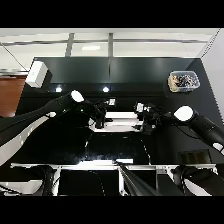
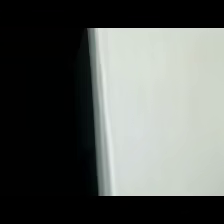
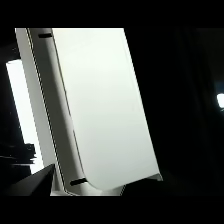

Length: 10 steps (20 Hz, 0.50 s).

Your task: Fold the box and place the chain.

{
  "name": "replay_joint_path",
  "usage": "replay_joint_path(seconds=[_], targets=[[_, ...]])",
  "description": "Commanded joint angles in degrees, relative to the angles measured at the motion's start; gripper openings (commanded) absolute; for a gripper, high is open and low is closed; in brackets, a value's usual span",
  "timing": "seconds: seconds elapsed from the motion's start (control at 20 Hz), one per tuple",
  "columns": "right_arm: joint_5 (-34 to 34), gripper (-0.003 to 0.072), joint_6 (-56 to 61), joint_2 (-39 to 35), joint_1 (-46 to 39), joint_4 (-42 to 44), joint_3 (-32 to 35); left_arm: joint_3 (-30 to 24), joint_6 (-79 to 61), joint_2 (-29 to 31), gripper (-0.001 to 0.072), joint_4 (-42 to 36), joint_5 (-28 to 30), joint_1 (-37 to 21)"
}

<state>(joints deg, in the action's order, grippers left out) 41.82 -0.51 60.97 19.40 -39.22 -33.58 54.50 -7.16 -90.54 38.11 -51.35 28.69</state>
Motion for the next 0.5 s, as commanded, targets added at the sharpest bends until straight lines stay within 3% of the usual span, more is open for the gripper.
replay_joint_path(seconds=[0.0,0.15,0.45], targets=[[1.7,0.0703,-1.2,0.4,0.0,1.2,0.0,0.0,0.0,0.0,0.0027,0.0,-0.1,0.1],[6.0,0.0703,-1.3,3.1,0.0,2.2,0.0,0.0,0.0,0.0,0.0027,0.0,-0.1,0.2],[5.8,0.0703,-4.8,7.8,0.0,2.2,0.3,0.0,0.0,0.0,0.0027,0.0,-0.1,0.2]])
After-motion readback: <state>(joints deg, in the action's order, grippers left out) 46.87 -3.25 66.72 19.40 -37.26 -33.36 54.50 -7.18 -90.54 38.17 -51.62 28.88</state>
